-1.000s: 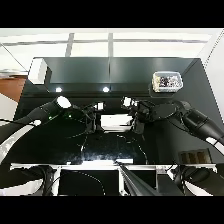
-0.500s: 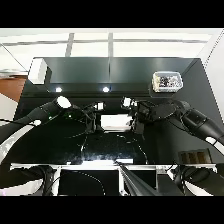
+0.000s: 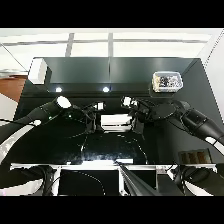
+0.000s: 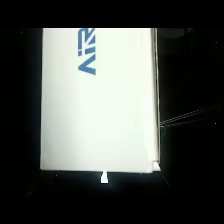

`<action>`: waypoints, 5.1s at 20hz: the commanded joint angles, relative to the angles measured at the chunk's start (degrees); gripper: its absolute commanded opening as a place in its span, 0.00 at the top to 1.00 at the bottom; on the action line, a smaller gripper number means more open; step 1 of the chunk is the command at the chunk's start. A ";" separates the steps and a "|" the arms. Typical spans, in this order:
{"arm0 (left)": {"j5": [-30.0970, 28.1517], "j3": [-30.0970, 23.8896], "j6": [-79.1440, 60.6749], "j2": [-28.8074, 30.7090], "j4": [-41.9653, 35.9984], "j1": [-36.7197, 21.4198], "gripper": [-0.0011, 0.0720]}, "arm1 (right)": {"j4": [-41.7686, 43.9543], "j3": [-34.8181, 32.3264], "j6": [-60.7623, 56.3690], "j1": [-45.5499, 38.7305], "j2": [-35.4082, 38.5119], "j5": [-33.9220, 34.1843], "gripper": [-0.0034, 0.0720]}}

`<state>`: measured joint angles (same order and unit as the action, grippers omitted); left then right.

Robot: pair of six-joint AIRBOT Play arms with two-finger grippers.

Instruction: Fold the box and place the chain.

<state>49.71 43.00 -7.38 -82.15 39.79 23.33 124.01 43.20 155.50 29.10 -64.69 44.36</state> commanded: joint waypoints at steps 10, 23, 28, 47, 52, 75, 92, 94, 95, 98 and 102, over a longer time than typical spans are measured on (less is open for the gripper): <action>-0.02 -0.02 -0.02 -0.02 0.02 -0.02 0.38 | -0.04 0.42 -0.92 0.42 -0.87 -0.22 0.36; -0.02 -0.02 -0.02 -0.02 0.02 -0.04 0.38 | -2.14 0.46 -3.19 0.42 1.55 -0.02 0.36; -0.04 -0.02 -0.02 -0.02 0.02 -0.04 0.38 | -2.12 0.46 -3.21 0.42 1.55 0.50 0.36; -0.04 -0.02 -0.02 -0.02 0.02 -0.04 0.38 | -2.10 0.39 -3.28 0.48 0.09 0.68 0.54; -0.02 -0.02 -0.02 -0.02 0.02 -0.04 0.38 | -2.10 -0.44 -3.45 0.52 -0.02 0.59 0.40; -0.04 -0.02 -0.02 -0.02 0.02 -0.04 0.38 | 7.43 0.72 -34.01 -7.98 5.77 10.29 0.93; -0.04 -0.02 0.00 -0.04 0.02 -0.02 0.38 | 28.13 -4.66 -34.25 -0.79 -8.92 0.61 0.93; -0.04 -0.02 0.02 -0.04 0.02 -0.02 0.38 | 27.36 -4.66 -34.23 -0.79 -8.96 0.66 0.93; -0.04 -0.02 0.02 -0.04 0.02 -0.04 0.38 | 27.36 -4.66 -34.21 -0.79 -8.96 0.68 0.93; -0.04 -0.02 0.02 -0.04 0.02 -0.04 0.38 | 27.39 -3.89 -33.75 -1.68 -8.09 1.88 0.93; 0.02 -0.02 0.24 0.00 0.13 -0.07 0.38 | 23.80 0.04 -33.79 -7.63 -1.46 8.68 0.93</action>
<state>49.71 43.00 -7.09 -82.15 39.72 23.31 149.80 41.15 121.60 24.77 -69.84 48.27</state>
